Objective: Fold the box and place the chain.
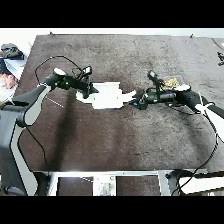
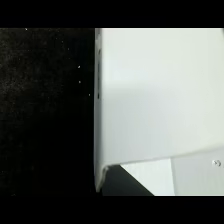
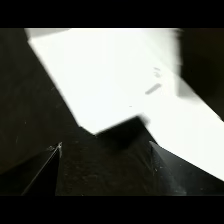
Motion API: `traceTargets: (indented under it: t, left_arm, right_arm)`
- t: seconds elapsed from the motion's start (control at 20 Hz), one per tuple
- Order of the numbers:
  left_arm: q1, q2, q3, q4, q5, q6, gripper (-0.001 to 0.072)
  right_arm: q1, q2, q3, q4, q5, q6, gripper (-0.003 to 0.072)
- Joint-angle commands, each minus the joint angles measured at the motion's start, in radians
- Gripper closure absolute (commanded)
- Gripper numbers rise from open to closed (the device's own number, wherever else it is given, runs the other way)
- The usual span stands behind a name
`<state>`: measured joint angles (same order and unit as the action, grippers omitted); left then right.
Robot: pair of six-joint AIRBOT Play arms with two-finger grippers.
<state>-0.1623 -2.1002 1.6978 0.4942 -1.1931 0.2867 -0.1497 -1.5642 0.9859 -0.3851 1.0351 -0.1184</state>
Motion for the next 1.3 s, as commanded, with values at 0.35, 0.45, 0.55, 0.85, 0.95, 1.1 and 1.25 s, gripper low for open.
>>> traceTargets:
  t: [0.35, 0.45, 0.55, 0.85, 0.95, 1.1, 1.25]
  left_arm:
    - [0.000, 0.000, -0.003, -0.006, 0.007, 0.002, 0.0698]
    - [0.000, -0.001, -0.003, -0.006, 0.007, 0.002, 0.0698]
    - [0.000, 0.000, -0.003, -0.006, 0.007, 0.002, 0.0698]
    - [0.000, -0.001, -0.003, -0.006, 0.007, 0.002, 0.0698]
    - [0.000, -0.001, -0.003, -0.006, 0.007, 0.002, 0.0698]
    - [0.000, -0.001, -0.003, -0.006, 0.007, 0.002, 0.0698]
    - [0.000, -0.001, -0.003, -0.007, 0.006, 0.002, 0.0698]
  right_arm:
    - [0.234, 0.000, 0.001, -0.129, -0.251, -0.276, 0.0089]
    - [0.262, 0.000, 0.001, -0.133, -0.301, -0.298, 0.0089]
    - [0.284, -0.001, 0.001, -0.161, -0.352, -0.301, 0.0090]
    - [0.319, -0.042, 0.002, -0.144, -0.526, -0.301, 0.0090]
    - [0.318, -0.042, 0.019, -0.123, -0.523, -0.300, 0.0090]
    - [0.305, -0.042, 0.048, -0.075, -0.513, -0.299, 0.0091]
    - [0.272, -0.041, 0.075, -0.059, -0.485, -0.296, 0.0091]
